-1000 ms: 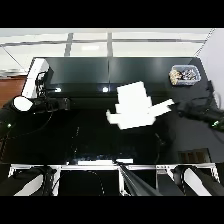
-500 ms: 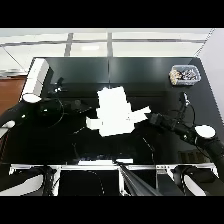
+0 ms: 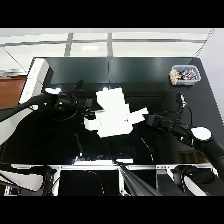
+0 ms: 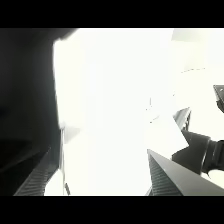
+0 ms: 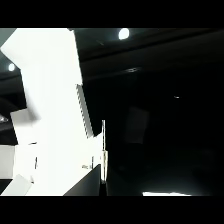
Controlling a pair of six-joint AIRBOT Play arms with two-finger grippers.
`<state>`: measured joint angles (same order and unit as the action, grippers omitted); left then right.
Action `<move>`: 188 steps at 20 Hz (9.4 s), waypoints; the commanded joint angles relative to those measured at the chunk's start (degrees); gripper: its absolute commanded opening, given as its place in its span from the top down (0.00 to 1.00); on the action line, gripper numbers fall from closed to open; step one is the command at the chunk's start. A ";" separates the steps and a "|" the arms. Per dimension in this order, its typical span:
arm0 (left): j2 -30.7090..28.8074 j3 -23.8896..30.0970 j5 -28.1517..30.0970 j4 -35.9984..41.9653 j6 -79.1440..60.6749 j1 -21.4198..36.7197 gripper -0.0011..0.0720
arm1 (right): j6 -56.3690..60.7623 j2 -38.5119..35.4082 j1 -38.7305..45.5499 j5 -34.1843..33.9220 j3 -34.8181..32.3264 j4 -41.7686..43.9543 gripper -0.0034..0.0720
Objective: Fold the box and place the chain.
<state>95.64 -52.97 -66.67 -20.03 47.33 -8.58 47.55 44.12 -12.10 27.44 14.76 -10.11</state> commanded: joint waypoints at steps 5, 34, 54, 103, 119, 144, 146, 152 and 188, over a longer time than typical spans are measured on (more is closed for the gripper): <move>7.45 -11.08 -12.66 -4.96 -2.03 -0.76 0.00 | 0.00 -0.04 -0.17 -0.26 -0.02 -0.02 0.93; 15.76 -25.18 -23.96 -12.79 -3.45 -5.99 0.70 | -0.02 -0.04 -0.17 -0.07 -0.02 -2.58 0.93; -20.00 6.19 14.99 -14.88 -40.79 -16.44 0.95 | 0.17 -0.04 15.17 21.38 16.11 -41.97 0.02; -13.29 5.86 19.69 -18.51 -49.94 -20.63 0.94 | -47.41 12.74 -8.35 24.39 11.13 -42.82 0.02; -13.18 5.86 20.13 -18.69 -49.94 -20.63 0.94 | -47.34 13.44 -12.02 16.11 14.86 -33.14 0.02; -13.09 5.86 20.31 -18.69 -49.94 -20.63 0.94 | -67.17 26.05 -6.23 18.84 16.15 -19.98 0.02; -13.09 5.86 20.57 -18.69 -49.94 -20.63 0.94 | -67.12 26.08 -6.23 18.88 16.15 -20.41 0.02; -13.09 5.86 20.57 -18.69 -49.94 -20.63 0.94 | -66.55 27.30 -6.23 19.26 16.15 -20.61 0.02; -13.09 5.84 20.04 -18.32 -48.41 -20.39 0.94 | -62.84 28.24 -7.19 16.46 16.24 -24.41 0.40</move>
<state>82.52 -47.07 -46.57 -38.50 -2.11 -29.17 -14.98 72.36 -19.27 43.62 31.00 -34.39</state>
